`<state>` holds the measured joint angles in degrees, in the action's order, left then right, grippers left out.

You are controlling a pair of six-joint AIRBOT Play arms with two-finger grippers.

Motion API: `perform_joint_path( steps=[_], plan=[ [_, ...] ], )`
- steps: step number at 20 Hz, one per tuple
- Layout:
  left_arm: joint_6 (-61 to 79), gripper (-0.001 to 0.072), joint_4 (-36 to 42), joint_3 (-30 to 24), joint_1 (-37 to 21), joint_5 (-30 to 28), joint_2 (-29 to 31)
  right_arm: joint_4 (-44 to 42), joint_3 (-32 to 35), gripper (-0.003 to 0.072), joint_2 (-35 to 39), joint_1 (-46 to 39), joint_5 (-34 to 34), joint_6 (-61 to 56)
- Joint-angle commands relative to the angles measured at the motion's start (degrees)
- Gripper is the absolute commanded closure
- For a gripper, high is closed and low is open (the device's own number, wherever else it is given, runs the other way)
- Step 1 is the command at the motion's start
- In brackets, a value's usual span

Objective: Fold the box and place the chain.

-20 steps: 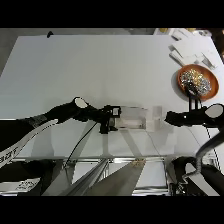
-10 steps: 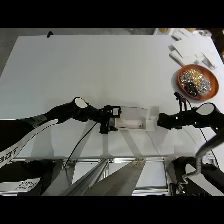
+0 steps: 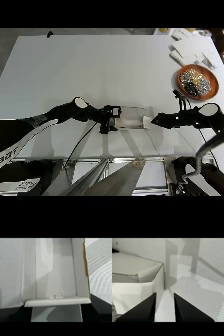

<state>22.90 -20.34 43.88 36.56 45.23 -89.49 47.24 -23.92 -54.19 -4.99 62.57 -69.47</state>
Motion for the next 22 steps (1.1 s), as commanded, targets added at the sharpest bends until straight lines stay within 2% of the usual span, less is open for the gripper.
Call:
perform_joint_path(
  steps=[1, 4, 5, 8, 12, 18, 19, 22],
  plan=[
    [0.0, 0.0620, 0.0, 0.0, 0.0, 0.0, 0.0, -2.8, 0.0, 0.0385, 1.8, 0.3, 1.9, 1.3],
    [0.0, 0.0620, 0.0, 0.0, 0.0, 0.0, 0.0, -4.2, 0.0, 0.0384, 1.8, 3.4, 1.2, 2.4],
    [0.0, 0.0620, 0.0, 0.0, 0.0, 0.0, 0.0, -4.2, 0.0, 0.0354, 1.8, 4.7, 0.4, 2.3],
    [0.0, 0.0620, 0.0, 0.0, 0.0, 0.0, 0.0, -4.1, 0.0, 0.0345, 1.8, 7.4, -2.2, 1.6],
    [0.0, 0.0620, 0.0, 0.0, 0.0, 0.0, 0.0, -2.4, -0.3, 0.0348, 1.8, 12.5, -6.7, -5.2],
    [0.0, 0.0620, 0.0, 0.0, 0.0, 0.0, 0.0, 15.6, -7.6, 0.0360, 0.2, 25.4, -10.6, -30.1],
    [0.0, 0.0620, 0.0, 0.0, 0.0, 0.0, 0.0, 17.5, -8.6, 0.0397, -0.9, 27.1, -10.5, -33.4],
    [0.0, 0.0620, 0.0, 0.0, 0.0, 0.0, 0.0, 21.6, -11.3, 0.0411, -5.4, 31.6, -10.0, -40.7]
  ],
)
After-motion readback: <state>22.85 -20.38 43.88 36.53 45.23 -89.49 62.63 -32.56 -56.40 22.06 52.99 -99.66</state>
